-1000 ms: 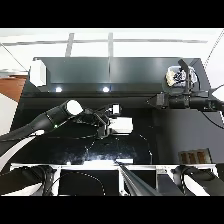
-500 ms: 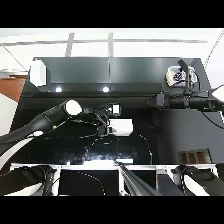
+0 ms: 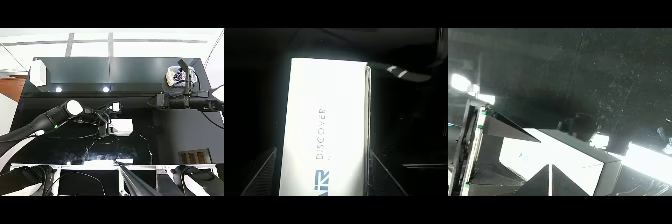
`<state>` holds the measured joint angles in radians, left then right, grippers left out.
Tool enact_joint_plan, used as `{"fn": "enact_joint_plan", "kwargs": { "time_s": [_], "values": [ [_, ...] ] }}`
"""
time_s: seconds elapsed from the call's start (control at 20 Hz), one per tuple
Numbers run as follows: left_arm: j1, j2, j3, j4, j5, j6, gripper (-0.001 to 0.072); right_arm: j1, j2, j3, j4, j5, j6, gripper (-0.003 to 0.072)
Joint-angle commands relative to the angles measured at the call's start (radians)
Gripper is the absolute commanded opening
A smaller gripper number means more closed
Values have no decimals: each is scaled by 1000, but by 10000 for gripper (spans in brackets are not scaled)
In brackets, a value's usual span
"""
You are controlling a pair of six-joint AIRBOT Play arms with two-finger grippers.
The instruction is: Fold the box and place the chain.
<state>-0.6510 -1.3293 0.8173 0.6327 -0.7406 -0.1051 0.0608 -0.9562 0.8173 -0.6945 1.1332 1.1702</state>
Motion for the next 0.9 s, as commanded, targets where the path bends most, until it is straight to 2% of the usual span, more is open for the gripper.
{"fn": "enact_joint_plan", "kwargs": {
  "time_s": [0.0,0.35,0.85],
  "values": [
    [-1,-11,0,-5,-10,-31,717,0,1,0,0,0,0,28],
    [-3,-24,0,14,0,-30,717,0,1,0,0,0,0,28],
    [-5,-98,0,13,-5,-31,711,0,1,0,-7,-1,0,28]
  ]
}}
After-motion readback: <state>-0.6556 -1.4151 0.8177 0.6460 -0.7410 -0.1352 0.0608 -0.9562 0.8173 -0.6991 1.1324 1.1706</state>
